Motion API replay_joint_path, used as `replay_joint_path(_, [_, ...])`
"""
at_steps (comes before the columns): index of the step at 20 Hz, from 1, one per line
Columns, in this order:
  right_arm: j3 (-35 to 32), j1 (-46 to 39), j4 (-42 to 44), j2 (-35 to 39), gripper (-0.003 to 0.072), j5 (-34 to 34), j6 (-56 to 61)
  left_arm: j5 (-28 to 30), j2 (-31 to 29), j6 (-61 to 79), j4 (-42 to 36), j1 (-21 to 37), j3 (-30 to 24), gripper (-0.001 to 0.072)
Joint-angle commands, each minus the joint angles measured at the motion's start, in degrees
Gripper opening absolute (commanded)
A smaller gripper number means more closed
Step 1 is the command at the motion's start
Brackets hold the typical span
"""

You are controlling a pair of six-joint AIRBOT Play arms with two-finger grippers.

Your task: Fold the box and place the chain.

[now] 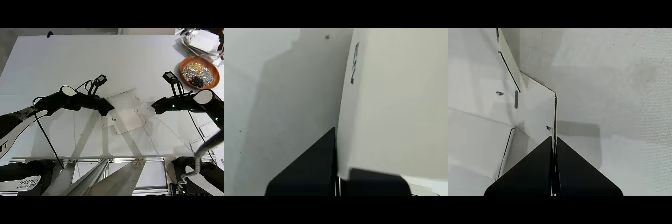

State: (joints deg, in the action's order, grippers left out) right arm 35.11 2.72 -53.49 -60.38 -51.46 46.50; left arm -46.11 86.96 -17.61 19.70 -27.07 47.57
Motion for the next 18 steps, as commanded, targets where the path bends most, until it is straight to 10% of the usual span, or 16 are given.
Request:
replay_joint_path(1, [0.28, 0.02, -0.28, 0.72, 0.0118, -4.94, 0.17, -2.03, -1.64, 6.16, 0.76, -0.04, 0.94, 0.0006])
replay_joint_path(9, [2.51, 0.02, -14.38, 13.57, 0.0325, -17.27, 10.6, -17.22, -4.28, 17.86, 10.16, -0.87, 5.9, 0.0004])
replay_joint_path(18, [2.49, 0.02, -16.24, 19.06, 0.0323, -22.03, 10.95, -8.24, -1.03, 20.15, 13.33, -7.45, 5.88, 0.0004])
